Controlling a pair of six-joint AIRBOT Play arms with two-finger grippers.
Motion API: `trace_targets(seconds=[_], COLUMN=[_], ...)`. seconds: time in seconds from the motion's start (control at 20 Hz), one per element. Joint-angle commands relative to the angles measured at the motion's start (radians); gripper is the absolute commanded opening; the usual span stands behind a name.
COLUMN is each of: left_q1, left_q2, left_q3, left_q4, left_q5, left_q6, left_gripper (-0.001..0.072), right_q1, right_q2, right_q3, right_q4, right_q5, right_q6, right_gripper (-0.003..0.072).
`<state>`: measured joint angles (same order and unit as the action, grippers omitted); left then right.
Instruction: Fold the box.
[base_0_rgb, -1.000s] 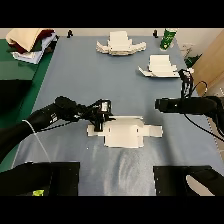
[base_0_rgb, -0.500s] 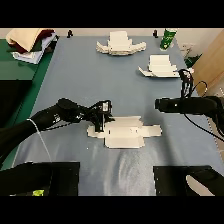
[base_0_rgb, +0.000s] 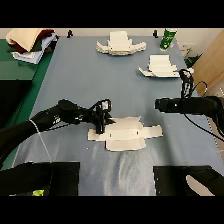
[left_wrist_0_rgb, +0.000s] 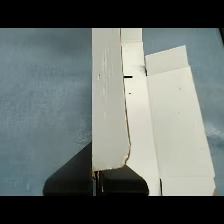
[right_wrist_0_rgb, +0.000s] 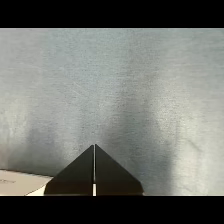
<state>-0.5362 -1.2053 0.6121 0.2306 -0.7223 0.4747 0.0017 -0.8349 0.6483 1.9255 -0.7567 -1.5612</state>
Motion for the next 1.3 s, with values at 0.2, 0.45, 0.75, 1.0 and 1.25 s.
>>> trace_targets(seconds=[0.2,0.45,0.75,1.0,1.25], left_q1=[0.000,0.000,-0.023,-0.068,-0.069], left_q2=[-0.001,0.099,0.139,0.139,0.115], left_q3=[0.000,0.002,-0.046,-0.107,-0.114], left_q4=[0.107,0.039,-0.057,-0.060,-0.062], left_q5=[-0.072,0.142,0.170,0.172,0.160], left_q6=[-0.139,0.008,0.122,0.142,0.133], left_gripper=[0.0014,0.0012,0.0011,0.0012,0.0013], right_q1=[0.000,0.000,0.000,0.001,0.006], right_q2=[0.000,0.000,0.000,0.000,0.000], right_q3=[0.000,0.000,0.000,0.000,0.000], right_q4=[0.001,0.002,0.013,0.020,0.020], right_q5=[0.000,0.000,0.000,0.000,0.000], right_q6=[-0.002,-0.002,-0.002,-0.002,-0.002], right_gripper=[0.0003,0.0003,0.0003,0.0003,0.0003])
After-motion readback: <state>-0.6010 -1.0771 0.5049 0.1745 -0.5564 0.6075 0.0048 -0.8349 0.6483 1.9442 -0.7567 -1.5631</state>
